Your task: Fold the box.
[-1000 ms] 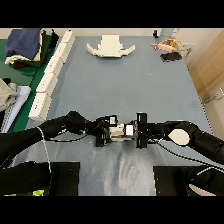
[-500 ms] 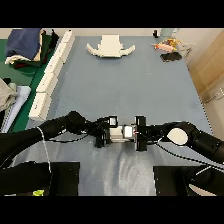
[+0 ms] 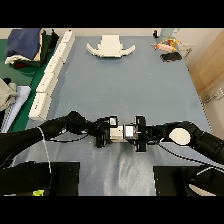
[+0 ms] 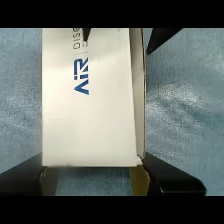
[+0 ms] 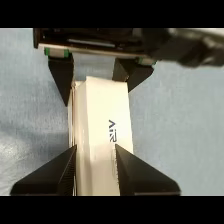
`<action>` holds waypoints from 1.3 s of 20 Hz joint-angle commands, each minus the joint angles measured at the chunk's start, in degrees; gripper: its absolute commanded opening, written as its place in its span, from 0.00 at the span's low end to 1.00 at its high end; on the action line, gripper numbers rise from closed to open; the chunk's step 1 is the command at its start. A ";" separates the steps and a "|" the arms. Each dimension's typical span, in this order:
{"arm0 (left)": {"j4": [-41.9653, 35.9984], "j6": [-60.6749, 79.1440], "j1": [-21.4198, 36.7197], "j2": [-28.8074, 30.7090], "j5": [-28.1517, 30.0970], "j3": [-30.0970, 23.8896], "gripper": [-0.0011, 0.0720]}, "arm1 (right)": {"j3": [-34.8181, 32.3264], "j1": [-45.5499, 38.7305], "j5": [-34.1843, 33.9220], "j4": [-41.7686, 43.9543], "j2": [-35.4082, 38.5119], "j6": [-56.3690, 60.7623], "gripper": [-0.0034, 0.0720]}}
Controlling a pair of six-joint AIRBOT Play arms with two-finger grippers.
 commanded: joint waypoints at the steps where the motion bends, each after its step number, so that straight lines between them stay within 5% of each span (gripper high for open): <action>1: 0.04 0.00 0.02 0.00 0.02 0.02 0.83 | 0.46 -0.09 -2.36 0.59 1.79 0.76 0.52; 5: 0.04 0.00 0.02 0.00 0.02 0.00 0.83 | -0.09 -0.11 -4.76 3.58 1.31 11.52 0.05; 9: 0.04 0.00 0.02 0.00 0.02 0.02 0.83 | -4.00 -0.22 -13.22 23.85 0.59 13.09 0.05; 13: 0.04 0.00 0.02 0.00 0.02 0.02 0.83 | -9.73 -0.22 -16.00 44.68 0.59 -2.21 0.05; 26: 0.07 0.00 0.02 0.00 0.02 0.02 0.83 | -15.80 -0.15 -15.78 45.20 0.46 -3.39 0.05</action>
